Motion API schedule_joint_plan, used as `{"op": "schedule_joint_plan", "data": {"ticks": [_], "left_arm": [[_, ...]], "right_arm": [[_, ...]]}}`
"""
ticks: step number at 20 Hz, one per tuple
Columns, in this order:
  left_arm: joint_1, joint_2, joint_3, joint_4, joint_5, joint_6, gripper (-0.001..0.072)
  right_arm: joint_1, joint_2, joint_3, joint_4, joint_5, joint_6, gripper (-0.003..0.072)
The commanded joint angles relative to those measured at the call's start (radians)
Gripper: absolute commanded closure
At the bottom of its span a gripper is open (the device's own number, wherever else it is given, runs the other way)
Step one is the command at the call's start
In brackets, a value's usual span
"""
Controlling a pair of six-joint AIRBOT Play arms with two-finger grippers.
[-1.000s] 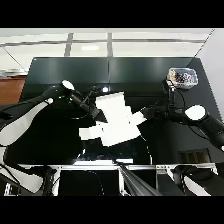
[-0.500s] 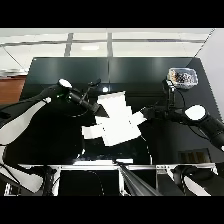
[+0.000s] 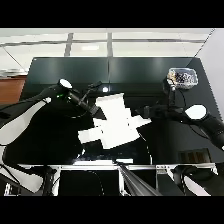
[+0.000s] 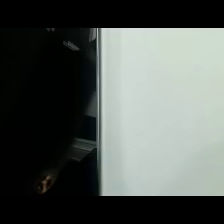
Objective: Fold the box and place the chain.
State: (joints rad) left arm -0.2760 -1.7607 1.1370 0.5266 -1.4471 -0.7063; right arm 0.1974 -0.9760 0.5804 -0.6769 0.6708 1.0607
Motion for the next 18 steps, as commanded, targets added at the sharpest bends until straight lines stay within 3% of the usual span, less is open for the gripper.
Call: {"op": "schedule_joint_plan", "data": {"ticks": [1, 3, 6, 9, 12, 15, 18], "left_arm": [[-0.008, 0.039, 0.001, 0.017, -0.01, 0.0, 0.069], [-0.052, 0.122, -0.019, 0.014, -0.024, 0.027, 0.0691], [-0.162, 0.285, -0.134, 0.016, 0.158, 0.24, 0.0687], [-0.241, 0.297, -0.165, 0.137, 0.237, 0.5, 0.0688], [-0.274, 0.293, -0.167, 0.224, 0.421, 0.583, 0.0689], [-0.272, 0.293, -0.167, 0.203, 0.587, 0.649, 0.0688], [-0.262, 0.28, -0.167, 0.192, 0.639, 0.686, 0.0684]], "right_arm": [[-0.08, 0.039, 0.097, -0.16, 0.138, 0.002, -0.0012], [-0.155, 0.088, 0.185, -0.228, 0.33, -0.002, -0.0012], [-0.21, 0.142, 0.212, -0.366, 0.432, -0.063, -0.0012], [-0.21, 0.138, 0.178, -0.54, 0.31, -0.071, -0.0012], [-0.21, 0.138, 0.15, -0.618, 0.207, -0.071, -0.0012], [-0.21, 0.138, 0.149, -0.557, 0.174, -0.066, -0.0012], [-0.21, 0.135, 0.1, -0.425, 0.104, -0.197, -0.0012]]}}
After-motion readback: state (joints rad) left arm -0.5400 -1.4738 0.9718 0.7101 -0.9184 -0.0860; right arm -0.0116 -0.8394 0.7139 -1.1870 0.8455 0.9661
